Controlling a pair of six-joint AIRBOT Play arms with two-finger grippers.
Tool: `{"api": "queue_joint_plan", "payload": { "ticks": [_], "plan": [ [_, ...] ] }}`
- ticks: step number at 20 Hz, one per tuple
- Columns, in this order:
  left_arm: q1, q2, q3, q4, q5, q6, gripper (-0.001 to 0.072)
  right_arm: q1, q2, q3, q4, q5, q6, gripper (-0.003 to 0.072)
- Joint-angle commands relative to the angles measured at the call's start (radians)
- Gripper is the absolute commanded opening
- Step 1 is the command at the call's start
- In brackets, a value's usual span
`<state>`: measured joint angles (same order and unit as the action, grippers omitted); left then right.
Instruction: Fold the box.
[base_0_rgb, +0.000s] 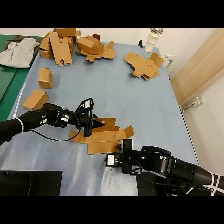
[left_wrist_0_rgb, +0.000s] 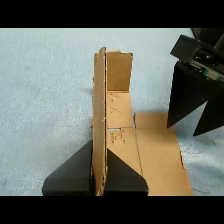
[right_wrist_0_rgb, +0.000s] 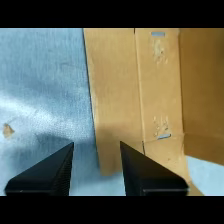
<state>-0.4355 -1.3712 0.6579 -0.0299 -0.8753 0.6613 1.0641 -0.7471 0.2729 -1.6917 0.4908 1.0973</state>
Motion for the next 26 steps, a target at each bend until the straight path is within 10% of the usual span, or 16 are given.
{"api": "queue_joint_plan", "payload": {
  "ticks": [1, 26],
  "plan": [
    [-0.001, 0.0, 0.0, 0.0, 0.0, 0.0, 0.0014, 0.001, -0.014, -0.002, -0.026, -0.068, -0.01, 0.0462],
    [-0.001, 0.0, 0.0, 0.0, 0.0, 0.0, 0.0013, -0.111, -0.098, 0.035, -0.135, -0.142, -0.011, 0.0461]
  ]
}}
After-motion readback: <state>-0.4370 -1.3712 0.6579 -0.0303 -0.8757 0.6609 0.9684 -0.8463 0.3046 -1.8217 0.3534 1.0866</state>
